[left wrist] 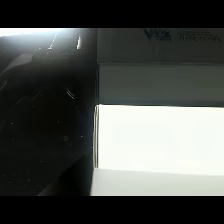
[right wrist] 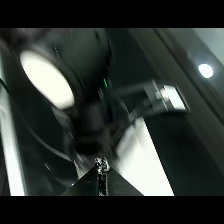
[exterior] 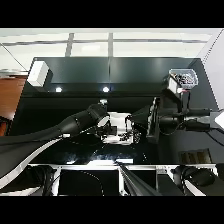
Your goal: Fold the box and place the chain.
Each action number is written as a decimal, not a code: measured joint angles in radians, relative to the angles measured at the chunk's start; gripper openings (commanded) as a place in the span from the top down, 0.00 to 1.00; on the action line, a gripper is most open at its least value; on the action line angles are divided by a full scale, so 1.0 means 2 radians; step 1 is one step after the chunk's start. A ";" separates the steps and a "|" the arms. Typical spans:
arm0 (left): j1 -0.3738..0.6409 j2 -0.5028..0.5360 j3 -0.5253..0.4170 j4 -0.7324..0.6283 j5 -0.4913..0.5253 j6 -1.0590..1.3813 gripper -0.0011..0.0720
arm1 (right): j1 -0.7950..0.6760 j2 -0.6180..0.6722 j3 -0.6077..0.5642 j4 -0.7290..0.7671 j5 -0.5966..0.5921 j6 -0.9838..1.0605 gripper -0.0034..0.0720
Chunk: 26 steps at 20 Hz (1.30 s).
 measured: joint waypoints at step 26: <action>0.000 0.000 0.000 0.000 0.000 0.000 0.94 | 0.025 -0.109 -0.217 -0.124 -0.180 -0.236 0.00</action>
